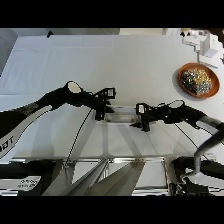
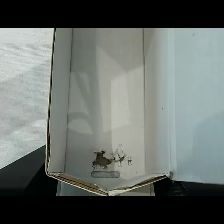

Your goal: Fold the box and place the chain.

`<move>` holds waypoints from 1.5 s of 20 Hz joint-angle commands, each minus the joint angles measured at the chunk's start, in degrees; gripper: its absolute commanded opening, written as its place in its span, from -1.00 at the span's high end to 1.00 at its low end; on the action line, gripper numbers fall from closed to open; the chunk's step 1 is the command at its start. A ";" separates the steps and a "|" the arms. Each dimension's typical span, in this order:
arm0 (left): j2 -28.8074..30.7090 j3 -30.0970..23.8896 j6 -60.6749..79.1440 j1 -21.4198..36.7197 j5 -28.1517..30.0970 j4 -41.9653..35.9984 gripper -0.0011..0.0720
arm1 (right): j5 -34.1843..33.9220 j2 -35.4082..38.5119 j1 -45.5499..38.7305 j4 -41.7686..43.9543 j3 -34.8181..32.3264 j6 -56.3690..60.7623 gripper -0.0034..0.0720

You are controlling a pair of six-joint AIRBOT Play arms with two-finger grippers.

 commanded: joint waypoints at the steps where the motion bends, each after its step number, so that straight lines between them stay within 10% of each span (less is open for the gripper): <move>1: 0.00 0.00 0.02 0.00 0.00 0.00 0.95 | 0.11 0.04 0.00 0.02 0.04 -0.02 -0.03; 12: 0.02 0.00 0.04 0.02 0.02 -0.42 0.89 | 0.11 0.04 0.00 0.02 0.04 -0.02 -0.03; 16: 1.16 0.00 0.00 0.17 0.04 -0.15 -0.46 | 0.11 0.04 0.00 0.02 0.04 -0.02 -0.03; 23: 8.63 0.00 -12.98 3.93 -0.70 12.57 -0.46 | 0.15 0.04 0.00 0.02 0.04 -0.02 -0.03; 27: 16.28 0.00 -24.65 7.63 -5.51 15.98 -0.32 | 0.17 0.04 0.00 0.02 0.04 -0.02 -0.03; 29: 20.74 0.00 -27.54 8.09 -9.68 16.55 0.74 | 0.15 0.04 0.00 0.02 0.04 -0.02 -0.03; 30: 22.69 0.00 -27.19 7.96 -12.07 16.48 0.96 | 0.15 0.04 0.00 0.00 0.04 -0.02 -0.03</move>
